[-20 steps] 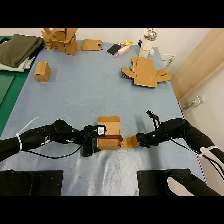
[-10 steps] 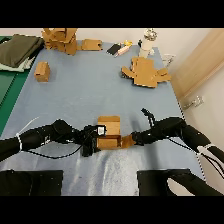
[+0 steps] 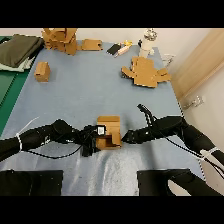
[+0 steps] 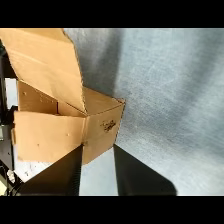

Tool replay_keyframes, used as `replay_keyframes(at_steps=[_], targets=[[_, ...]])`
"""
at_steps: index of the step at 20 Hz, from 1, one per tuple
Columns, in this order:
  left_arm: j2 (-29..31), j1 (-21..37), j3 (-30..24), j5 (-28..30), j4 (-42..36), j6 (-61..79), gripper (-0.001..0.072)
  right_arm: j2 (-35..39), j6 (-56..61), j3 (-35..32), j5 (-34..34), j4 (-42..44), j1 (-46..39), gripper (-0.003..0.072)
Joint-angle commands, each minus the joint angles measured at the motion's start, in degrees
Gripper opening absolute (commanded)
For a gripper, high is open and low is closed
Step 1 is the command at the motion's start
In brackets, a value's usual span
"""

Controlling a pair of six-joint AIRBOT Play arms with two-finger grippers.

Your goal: Fold the box.

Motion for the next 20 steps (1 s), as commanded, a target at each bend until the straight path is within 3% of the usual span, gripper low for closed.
replay_keyframes(at_steps=[1,5,10,20], targets=[[0.0,0.0,0.1,0.0,0.0,0.0,0.0350,0.2,0.2,0.1,0.8,0.1,0.7,0.0389],[0.0,0.0,0.1,0.0,0.0,0.0,0.0351,0.2,0.2,0.1,1.0,-0.3,0.7,0.0407],[0.0,0.0,0.1,0.0,0.0,0.0,0.0351,0.2,10.8,0.1,2.6,-14.4,0.6,0.0405],[0.0,0.0,0.1,0.0,0.0,0.0,0.0351,4.0,9.9,2.6,-1.9,-5.2,3.2,0.0405]])
